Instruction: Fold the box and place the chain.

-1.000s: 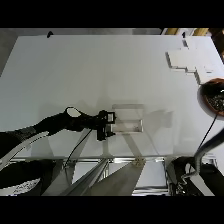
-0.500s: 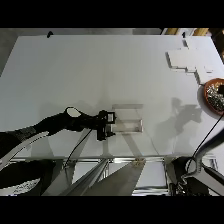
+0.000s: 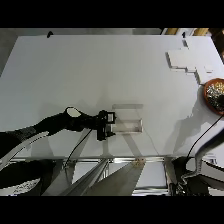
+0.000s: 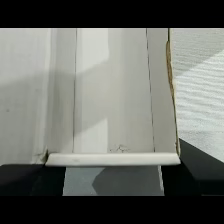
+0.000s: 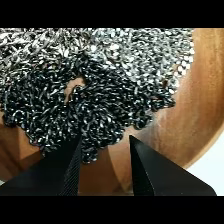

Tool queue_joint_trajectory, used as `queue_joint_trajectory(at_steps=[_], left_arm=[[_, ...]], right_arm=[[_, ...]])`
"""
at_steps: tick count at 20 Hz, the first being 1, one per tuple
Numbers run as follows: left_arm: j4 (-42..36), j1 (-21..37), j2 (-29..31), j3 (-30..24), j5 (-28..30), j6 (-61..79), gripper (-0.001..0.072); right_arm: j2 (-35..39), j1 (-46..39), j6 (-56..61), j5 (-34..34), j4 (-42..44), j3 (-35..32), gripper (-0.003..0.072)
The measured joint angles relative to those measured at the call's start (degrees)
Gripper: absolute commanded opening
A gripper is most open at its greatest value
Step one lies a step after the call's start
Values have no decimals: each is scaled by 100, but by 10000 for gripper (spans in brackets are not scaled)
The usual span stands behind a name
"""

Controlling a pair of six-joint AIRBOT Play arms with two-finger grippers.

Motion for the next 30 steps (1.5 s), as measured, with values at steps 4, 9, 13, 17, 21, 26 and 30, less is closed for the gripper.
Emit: queue_joint_trajectory(at_steps=[4,9,13,17,21,26,30], left_arm=[[-2,0,0,0,0,0,254],[0,0,0,0,0,0,254],[0,0,0,0,0,0,254],[0,0,0,0,0,0,254],[0,0,0,0,0,0,254],[0,0,0,0,0,0,254],[0,2,0,0,0,0,254]], right_arm=[[-188,-37,-293,-83,415,0,295],[-308,-44,-411,-232,570,2,290],[-365,-44,-448,-289,610,2,160],[-450,-44,-450,-334,627,4,110],[-494,-46,-452,-317,614,7,64],[-382,-44,-549,-52,627,2,20],[105,-46,-627,79,632,0,20]])
